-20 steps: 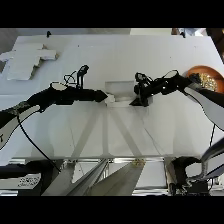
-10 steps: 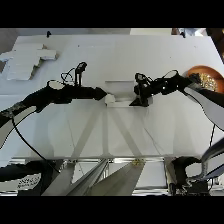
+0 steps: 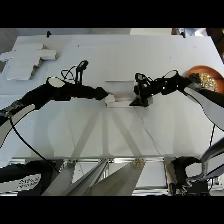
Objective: Fold the box and place the chain.
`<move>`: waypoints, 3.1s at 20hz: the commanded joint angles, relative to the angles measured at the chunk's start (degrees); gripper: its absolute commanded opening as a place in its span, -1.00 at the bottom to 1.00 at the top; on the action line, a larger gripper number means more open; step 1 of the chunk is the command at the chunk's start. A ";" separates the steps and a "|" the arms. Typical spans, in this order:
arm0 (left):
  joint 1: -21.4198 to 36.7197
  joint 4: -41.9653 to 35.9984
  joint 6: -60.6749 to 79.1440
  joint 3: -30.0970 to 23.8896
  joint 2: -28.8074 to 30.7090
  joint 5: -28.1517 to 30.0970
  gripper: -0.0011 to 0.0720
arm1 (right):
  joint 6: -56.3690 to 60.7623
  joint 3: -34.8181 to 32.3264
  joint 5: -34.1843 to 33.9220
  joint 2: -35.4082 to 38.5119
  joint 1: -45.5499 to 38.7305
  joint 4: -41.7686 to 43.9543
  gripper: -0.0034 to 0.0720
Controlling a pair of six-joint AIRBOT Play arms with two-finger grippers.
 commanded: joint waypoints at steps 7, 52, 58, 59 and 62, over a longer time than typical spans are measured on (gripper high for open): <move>-6.08 9.88 -14.38 6.99 -6.60 0.76 0.51 | 0.02 0.00 0.00 0.04 -0.02 0.02 0.30; -17.09 49.57 -61.11 29.94 -15.65 -20.94 -0.01 | 0.02 0.00 0.02 0.04 -0.02 0.04 0.30; -18.93 54.25 -64.54 32.74 -18.25 -24.52 -0.08 | 0.02 0.00 0.00 0.04 -0.02 0.04 0.30; -19.08 55.69 -64.81 32.74 -18.25 -25.14 -0.11 | 0.02 0.00 0.02 0.04 -0.02 0.02 0.30; -19.17 56.11 -66.95 32.74 -18.25 -26.97 -0.24 | 0.02 0.00 0.00 0.04 -0.02 0.02 0.30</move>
